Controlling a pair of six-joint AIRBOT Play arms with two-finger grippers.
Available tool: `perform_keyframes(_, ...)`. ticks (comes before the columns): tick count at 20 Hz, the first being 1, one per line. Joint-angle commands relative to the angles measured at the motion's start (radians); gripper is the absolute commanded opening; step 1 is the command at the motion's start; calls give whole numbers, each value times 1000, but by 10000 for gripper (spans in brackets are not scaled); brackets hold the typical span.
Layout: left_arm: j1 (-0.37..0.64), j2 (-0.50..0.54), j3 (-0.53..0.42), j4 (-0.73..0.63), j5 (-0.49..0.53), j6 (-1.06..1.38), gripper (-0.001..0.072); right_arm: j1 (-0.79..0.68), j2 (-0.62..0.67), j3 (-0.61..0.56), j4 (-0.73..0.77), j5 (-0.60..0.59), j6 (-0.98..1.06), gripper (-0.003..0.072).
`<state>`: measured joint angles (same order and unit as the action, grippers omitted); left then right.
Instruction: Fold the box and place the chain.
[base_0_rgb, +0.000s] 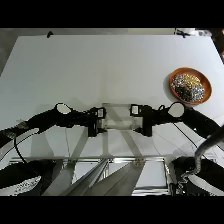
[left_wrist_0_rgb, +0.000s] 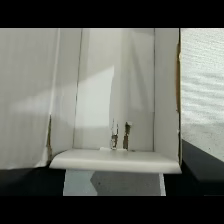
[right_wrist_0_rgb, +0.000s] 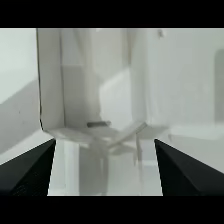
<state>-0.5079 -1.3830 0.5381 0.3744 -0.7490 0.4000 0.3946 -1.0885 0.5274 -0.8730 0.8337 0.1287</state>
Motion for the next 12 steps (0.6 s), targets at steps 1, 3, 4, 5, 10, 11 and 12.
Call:
perform_keyframes(1, 1, 1, 0, -1, 4, 0, 143, -57, 108, 0, -79, 67, 116, 706)
perform_keyframes(3, 1, 1, 0, -1, 5, -1, 143, -69, 175, 0, -64, 96, 148, 687)
perform_keyframes(4, 1, 1, 0, -1, 5, 0, 143, -63, 210, 0, -20, 95, 152, 583)
perform_keyframes(5, 1, 1, 0, -1, 5, 0, 143, -53, 240, 0, 38, 88, 151, 461)
perform_keyframes(10, 1, 1, 0, -1, 4, -1, 143, 89, 237, 0, 244, -124, 164, 12)
perform_keyframes(11, 1, 1, 0, -1, 5, 0, 143, 128, 211, 0, 271, -219, 181, 12)
perform_keyframes(12, 1, 1, 0, -1, 5, -1, 143, 160, 180, 0, 285, -310, 219, 12)
